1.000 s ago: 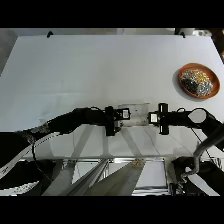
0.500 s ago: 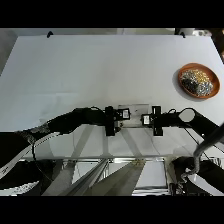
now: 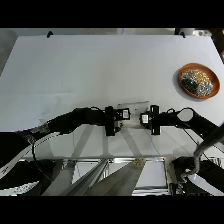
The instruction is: Fold the box and place the chain.
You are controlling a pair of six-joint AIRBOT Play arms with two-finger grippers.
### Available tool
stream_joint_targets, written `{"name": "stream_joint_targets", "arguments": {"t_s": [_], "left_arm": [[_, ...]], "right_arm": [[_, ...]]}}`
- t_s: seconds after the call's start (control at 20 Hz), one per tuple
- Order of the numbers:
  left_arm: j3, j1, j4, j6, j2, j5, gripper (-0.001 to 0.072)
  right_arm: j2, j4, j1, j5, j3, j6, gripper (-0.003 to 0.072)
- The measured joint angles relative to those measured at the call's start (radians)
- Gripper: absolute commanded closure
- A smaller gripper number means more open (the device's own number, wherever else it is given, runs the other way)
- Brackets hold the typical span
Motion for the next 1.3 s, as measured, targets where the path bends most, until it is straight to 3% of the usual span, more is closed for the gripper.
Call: {"name": "stream_joint_targets", "arguments": {"t_s": [0.1, 0.15, 0.2, 0.25, 0.7, 1.05, 1.3], "left_arm": [[0.0, 0.0, 0.0, 0.0, 0.0, 0.0, 0.0557], [0.0, 0.0, 0.0, 0.0, 0.0, 0.0, 0.0557], [0.0, 0.0, 0.0, -0.001, 0.0, 0.0, 0.0557], [0.0, 0.0, 0.0, -0.002, 0.0, 0.0, 0.0557], [0.0, 0.0, 0.0, 0.0, 0.0, 0.0, 0.0557], [0.0, 0.0, 0.0, 0.0, 0.0, 0.0, 0.0557], [0.0, 0.0, 0.0, 0.0, 0.0, 0.0, 0.0557]], "right_arm": [[0.0, 0.004, 0.0, -0.003, 0.0, -0.003, 0.0333], [0.0, 0.005, 0.0, -0.003, 0.0, -0.003, 0.0432], [0.004, 0.008, -0.001, -0.005, 0.0, 0.005, 0.06], [0.011, 0.011, -0.005, -0.002, 0.0, 0.021, 0.067], [0.276, 0.019, -0.242, 0.23, 0.0, 0.257, 0.0669], [0.37, 0.048, -0.407, 0.272, 0.0, 0.92, 0.067], [0.379, -0.06, -0.565, 0.265, 0.003, 1.275, 0.067]]}}
